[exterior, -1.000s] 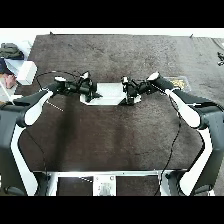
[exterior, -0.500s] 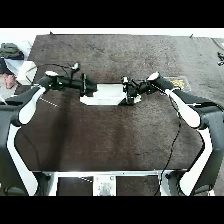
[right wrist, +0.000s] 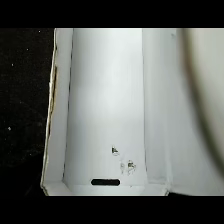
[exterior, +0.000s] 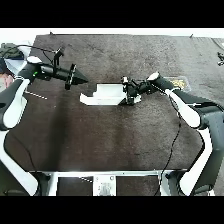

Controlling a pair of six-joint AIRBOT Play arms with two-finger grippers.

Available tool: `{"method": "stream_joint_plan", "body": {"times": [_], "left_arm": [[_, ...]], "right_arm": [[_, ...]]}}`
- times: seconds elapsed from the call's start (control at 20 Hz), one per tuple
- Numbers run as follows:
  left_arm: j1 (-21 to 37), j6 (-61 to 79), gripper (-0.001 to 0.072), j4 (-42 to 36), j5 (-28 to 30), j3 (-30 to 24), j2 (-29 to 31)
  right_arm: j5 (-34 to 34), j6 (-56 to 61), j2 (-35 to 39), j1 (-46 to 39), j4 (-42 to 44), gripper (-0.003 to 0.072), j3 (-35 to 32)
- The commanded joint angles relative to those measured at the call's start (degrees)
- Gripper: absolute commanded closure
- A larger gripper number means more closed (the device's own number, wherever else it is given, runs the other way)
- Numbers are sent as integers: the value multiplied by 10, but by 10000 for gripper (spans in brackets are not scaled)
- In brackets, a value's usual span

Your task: Fold the box and place the chain.

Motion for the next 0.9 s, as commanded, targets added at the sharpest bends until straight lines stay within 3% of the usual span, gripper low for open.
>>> {"method": "stream_joint_plan", "body": {"times": [0.0, 0.15, 0.3, 0.4, 0.55, 0.85], "left_arm": [[-24, -19, 706, 39, 149, -111, 108], [-69, -21, 705, 37, 250, -216, 152], [-120, -73, 705, 38, 336, -261, 148], [-147, -110, 705, 35, 398, -262, 132], [-163, -129, 703, 27, 407, -229, 104], [-138, -198, 702, 24, 369, -79, 13]], "right_arm": [[0, 0, 0, 0, 0, 473, 0], [0, 0, 0, 0, 0, 473, 0], [0, 0, 0, 0, 0, 473, 0], [0, 0, 0, 0, 0, 473, 0], [0, 0, 0, 0, 0, 472, 0], [0, 0, 0, 0, 0, 473, 0]]}}
